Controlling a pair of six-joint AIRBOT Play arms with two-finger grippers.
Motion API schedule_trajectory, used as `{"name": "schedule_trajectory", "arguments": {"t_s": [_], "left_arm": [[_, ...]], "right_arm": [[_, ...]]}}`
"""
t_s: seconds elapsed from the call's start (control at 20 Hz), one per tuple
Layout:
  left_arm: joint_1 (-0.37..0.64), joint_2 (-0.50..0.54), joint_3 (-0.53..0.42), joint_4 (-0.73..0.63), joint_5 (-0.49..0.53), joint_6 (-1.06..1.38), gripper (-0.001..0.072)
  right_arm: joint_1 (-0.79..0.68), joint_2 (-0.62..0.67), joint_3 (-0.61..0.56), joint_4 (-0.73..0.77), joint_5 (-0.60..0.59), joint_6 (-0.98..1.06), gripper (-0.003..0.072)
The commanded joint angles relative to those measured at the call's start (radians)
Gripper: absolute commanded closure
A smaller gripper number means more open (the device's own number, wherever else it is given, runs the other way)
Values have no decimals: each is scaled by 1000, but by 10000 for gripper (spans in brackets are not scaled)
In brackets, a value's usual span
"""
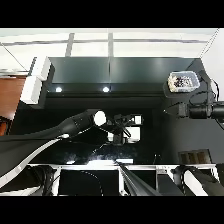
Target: Fold the box and place the chain.
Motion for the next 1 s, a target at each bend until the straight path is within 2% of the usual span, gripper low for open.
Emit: {"name": "schedule_trajectory", "arguments": {"t_s": [0.0,0.1,0.15,0.2,0.25,0.4,0.55,0.7,0.95], "left_arm": [[-7,-7,0,85,0,-24,2],[-7,-6,0,98,-2,-43,14],[-7,-3,1,99,-14,-47,70],[-6,3,1,111,-33,-57,294],[-3,14,1,134,-55,-83,424],[34,79,1,271,-155,-311,429],[143,160,-1,432,-346,-548,426],[335,253,-31,513,-520,-734,425],[733,406,-123,561,-614,-917,425]], "right_arm": [[0,1,0,0,0,0,679],[0,1,-2,0,0,0,679],[0,1,-2,0,0,0,679],[0,1,-2,0,0,0,679],[0,1,-2,0,0,0,679],[0,1,-2,0,0,0,679],[0,1,-2,0,0,0,679],[0,1,-2,0,0,0,679],[0,1,-2,0,0,-3,679]]}}
